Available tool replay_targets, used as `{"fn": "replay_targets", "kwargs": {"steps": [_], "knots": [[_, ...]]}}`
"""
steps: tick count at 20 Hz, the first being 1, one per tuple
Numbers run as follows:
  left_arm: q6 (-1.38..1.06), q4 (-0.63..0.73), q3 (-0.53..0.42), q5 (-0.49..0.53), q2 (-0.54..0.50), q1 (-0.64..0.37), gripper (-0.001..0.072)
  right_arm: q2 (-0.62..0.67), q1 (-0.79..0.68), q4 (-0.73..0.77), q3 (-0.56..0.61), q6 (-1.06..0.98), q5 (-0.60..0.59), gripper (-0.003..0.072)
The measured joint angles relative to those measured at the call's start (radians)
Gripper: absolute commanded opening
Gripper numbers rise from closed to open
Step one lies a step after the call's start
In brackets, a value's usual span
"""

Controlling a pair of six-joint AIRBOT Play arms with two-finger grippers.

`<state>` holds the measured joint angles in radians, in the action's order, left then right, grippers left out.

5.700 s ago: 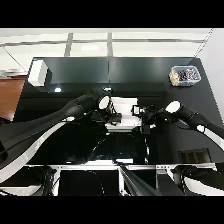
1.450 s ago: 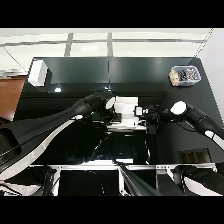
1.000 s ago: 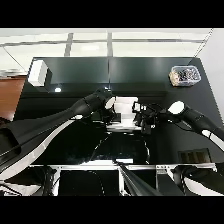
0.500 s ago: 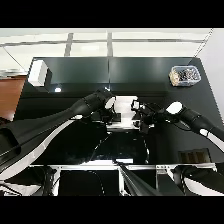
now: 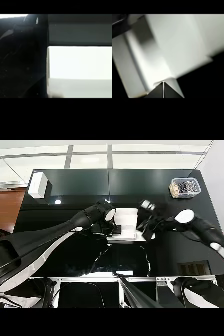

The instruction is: Fold the box and place the chain.

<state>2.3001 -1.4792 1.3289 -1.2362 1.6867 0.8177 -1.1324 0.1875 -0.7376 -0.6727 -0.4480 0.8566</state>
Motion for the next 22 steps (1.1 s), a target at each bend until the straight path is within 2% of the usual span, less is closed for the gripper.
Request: {"fn": "replay_targets", "kwargs": {"steps": [5, 9, 12, 18, 20, 21, 22], "knots": [[0.0, 0.0, 0.0, -0.002, 0.0, 0.0, 0.0028, 0.136, -0.28, -0.225, -0.015, -0.594, 0.033, 0.0011], [0.0, 0.0, 0.0, -0.002, 0.0, 0.0, 0.0028, 0.13, -0.386, -0.285, 0.064, -0.853, 0.072, 0.0011], [0.0, 0.0, 0.0, -0.002, 0.0, 0.0, 0.0028, 0.064, -0.358, -0.231, 0.11, -0.908, 0.101, 0.0011], [0.001, 0.0, 0.0, -0.002, 0.0, 0.0, 0.0028, -0.079, -0.221, 0.119, 0.127, -0.714, 0.118, 0.001], [0.001, 0.0, 0.0, -0.003, 0.0, 0.0, 0.0028, -0.094, -0.203, 0.171, 0.101, -0.653, 0.135, 0.0018], [0.001, 0.0, 0.0, -0.003, 0.0, 0.0, 0.0028, -0.1, -0.198, 0.184, 0.085, -0.635, 0.15, 0.0271], [0.001, 0.0, 0.0, -0.003, 0.0, 0.0, 0.0028, -0.103, -0.195, 0.192, 0.07, -0.621, 0.166, 0.0557]]}}
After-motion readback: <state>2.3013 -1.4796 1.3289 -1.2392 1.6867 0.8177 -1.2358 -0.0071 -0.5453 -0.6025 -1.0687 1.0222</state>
